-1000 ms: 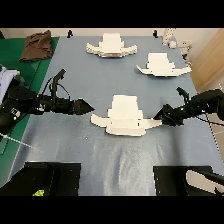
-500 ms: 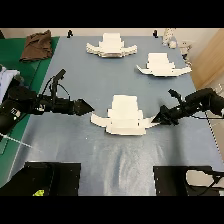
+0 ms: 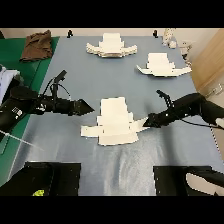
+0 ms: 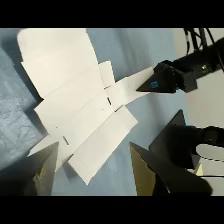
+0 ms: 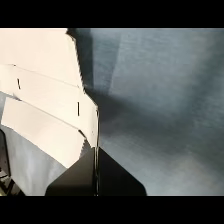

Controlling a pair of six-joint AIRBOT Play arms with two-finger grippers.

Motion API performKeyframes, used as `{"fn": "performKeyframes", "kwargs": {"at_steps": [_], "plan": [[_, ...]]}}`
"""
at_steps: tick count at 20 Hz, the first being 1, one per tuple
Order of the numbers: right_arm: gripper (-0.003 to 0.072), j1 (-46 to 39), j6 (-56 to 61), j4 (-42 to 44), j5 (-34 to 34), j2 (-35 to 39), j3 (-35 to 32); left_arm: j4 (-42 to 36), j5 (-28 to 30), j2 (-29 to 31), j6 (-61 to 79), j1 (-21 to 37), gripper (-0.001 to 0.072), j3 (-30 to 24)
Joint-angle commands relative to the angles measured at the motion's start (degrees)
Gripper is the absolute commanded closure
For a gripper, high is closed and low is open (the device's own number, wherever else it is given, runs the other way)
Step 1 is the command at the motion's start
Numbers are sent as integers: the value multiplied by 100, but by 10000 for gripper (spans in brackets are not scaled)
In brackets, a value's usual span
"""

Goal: Fold the box.

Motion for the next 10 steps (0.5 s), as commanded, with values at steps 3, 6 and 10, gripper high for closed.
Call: {"fn": "performKeyframes", "kwargs": {"at_steps": [3,6,10], "plan": [[688,334,297,-85,658,1733,-1095,387,15,-741,-9,168,22,22],[688,396,433,-81,590,1947,-1178,334,17,-1469,258,157,49,208],[687,737,531,-79,590,1950,-1178,-83,-205,-2448,756,46,194,769]]}}
